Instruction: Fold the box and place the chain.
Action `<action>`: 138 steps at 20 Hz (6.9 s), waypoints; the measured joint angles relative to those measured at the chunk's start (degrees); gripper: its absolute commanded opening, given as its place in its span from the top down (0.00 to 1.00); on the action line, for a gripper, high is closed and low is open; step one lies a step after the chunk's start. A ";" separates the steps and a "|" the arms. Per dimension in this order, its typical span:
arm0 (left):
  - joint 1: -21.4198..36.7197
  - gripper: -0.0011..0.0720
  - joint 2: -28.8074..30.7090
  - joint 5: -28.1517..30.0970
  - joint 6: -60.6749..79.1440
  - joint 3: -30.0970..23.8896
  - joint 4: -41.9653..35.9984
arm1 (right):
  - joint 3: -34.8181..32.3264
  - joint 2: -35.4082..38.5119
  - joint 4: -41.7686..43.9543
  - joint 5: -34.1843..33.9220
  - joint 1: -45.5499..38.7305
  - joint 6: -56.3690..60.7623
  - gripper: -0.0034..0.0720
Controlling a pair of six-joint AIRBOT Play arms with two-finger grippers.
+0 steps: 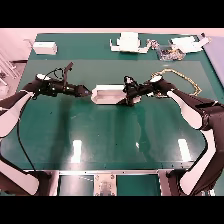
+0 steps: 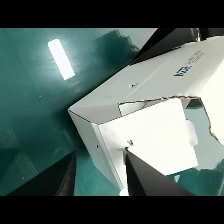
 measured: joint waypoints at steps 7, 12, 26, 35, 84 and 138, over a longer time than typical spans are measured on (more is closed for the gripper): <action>0.00 0.50 0.00 -0.79 0.04 0.00 1.46 | 0.00 0.00 -0.02 0.00 0.00 0.00 0.17; 0.00 0.50 0.00 -1.11 0.11 0.00 2.25 | 0.00 0.00 0.02 0.00 0.00 0.00 0.17; -1.64 0.50 0.11 -1.01 0.46 0.00 -1.73 | 0.00 0.00 0.02 -0.02 0.00 0.00 0.17; -3.82 0.50 0.24 0.48 -7.13 0.02 -1.01 | 0.00 0.00 0.00 -0.02 0.00 0.02 0.17; -14.88 0.49 1.81 10.69 -39.54 6.95 28.65 | 0.00 0.00 0.02 -0.04 -0.04 0.02 0.17; -18.95 0.39 0.76 4.24 -57.99 13.70 43.85 | -0.09 0.00 0.15 0.09 0.00 0.07 0.17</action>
